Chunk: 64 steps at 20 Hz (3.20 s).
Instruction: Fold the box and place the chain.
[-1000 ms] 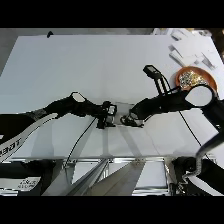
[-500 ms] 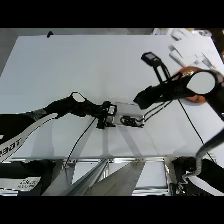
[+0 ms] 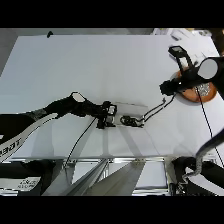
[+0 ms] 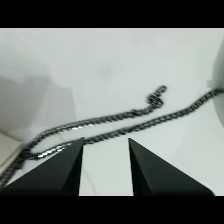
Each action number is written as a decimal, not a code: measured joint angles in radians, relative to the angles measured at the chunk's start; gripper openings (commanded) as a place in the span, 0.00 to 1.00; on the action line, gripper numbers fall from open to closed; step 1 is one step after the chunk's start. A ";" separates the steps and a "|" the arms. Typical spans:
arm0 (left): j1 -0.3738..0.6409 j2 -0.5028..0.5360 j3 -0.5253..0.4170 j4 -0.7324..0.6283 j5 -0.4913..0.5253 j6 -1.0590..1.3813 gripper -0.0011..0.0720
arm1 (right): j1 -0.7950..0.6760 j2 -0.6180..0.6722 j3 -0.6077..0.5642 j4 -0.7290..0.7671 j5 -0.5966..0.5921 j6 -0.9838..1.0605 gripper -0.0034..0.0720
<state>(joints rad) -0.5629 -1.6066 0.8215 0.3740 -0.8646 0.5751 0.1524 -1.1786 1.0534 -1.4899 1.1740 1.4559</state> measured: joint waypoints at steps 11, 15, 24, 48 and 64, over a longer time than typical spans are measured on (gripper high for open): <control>0.000 0.000 0.000 0.000 0.000 0.000 0.11 | -0.043 -0.241 -0.067 -0.098 -0.155 0.010 0.48; 0.000 0.000 0.000 0.000 0.000 0.000 0.11 | -0.044 -0.292 -0.068 -0.104 -0.178 0.010 0.21; 0.000 0.000 0.000 0.000 0.000 0.000 0.11 | -0.044 -0.292 -0.071 -0.106 -0.180 0.010 0.06; 0.000 0.000 0.000 0.000 0.000 0.000 0.11 | -0.044 -0.307 -0.069 -0.145 -0.198 -0.021 0.24; 0.000 0.000 0.000 0.000 0.000 0.000 0.11 | -0.023 0.036 -0.070 0.025 -0.038 -0.055 0.06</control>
<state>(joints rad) -0.5629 -1.6066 0.8215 0.3740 -0.8646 0.5755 0.1299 -1.1423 0.9836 -1.4651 1.1358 1.4010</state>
